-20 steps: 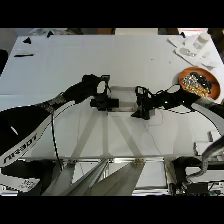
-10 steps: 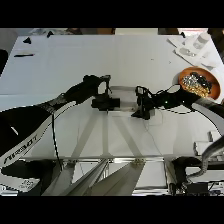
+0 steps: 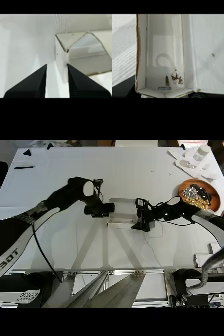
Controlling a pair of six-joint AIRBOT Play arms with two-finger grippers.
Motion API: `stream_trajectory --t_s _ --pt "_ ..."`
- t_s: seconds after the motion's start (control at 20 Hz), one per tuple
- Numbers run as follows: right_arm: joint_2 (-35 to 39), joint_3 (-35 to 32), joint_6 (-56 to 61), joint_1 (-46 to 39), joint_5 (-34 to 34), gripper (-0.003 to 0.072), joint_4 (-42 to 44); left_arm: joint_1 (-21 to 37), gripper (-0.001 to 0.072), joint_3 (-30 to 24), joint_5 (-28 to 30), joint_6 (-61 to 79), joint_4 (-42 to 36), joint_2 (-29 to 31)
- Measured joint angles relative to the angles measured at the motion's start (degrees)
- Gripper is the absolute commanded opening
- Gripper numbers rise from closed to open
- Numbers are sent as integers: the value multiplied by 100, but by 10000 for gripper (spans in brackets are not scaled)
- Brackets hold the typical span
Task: Fold the box and place the chain.
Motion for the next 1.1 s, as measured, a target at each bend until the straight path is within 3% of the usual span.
stream_trajectory --t_s 0.4,0.5,0.85,0.9,0.95,1.1 --pt "0 0 0 0 4 397 0 1215 304 -219 -310 2774 -723 713" --pt "0 0 0 0 4 397 0 1453 529 -570 -109 3659 -1071 750" --pt "0 0 0 0 7 397 0 1788 538 -2061 743 9565 -2702 780" --pt "0 0 0 0 4 397 2 1856 592 -2190 791 10378 -3053 767" --pt "0 0 0 0 4 397 0 1934 711 -2291 817 11197 -3456 734" --pt "0 0 0 0 4 397 0 2159 700 -2452 706 13326 -4457 503"
